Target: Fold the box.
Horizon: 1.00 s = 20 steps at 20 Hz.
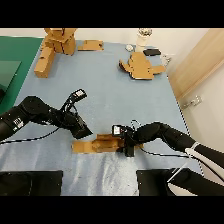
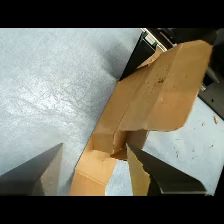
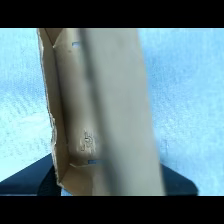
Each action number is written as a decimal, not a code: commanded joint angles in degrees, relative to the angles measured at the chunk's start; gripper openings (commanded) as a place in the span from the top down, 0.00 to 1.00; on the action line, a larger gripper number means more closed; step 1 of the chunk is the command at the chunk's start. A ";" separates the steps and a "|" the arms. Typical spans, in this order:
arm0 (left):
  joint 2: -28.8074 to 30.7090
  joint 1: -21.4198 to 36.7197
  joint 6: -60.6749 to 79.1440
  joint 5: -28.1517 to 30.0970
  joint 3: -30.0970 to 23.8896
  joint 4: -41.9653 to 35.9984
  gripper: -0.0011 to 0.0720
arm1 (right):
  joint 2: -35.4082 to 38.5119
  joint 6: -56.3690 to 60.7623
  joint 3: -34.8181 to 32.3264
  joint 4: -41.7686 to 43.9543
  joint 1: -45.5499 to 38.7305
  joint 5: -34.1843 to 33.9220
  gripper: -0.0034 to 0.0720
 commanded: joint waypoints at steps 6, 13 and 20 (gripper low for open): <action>0.04 -2.86 -16.24 -11.87 -1.33 -1.46 0.97 | 0.09 -0.07 0.04 -0.02 0.02 -0.24 0.28; -0.57 -21.53 -22.64 17.59 -6.01 -19.89 0.97 | 0.09 -0.07 0.04 -0.04 0.02 -0.26 0.28; -5.11 -21.40 -22.64 35.85 -5.73 -19.89 0.97 | 0.09 -0.07 0.04 -0.09 0.02 -0.24 0.28</action>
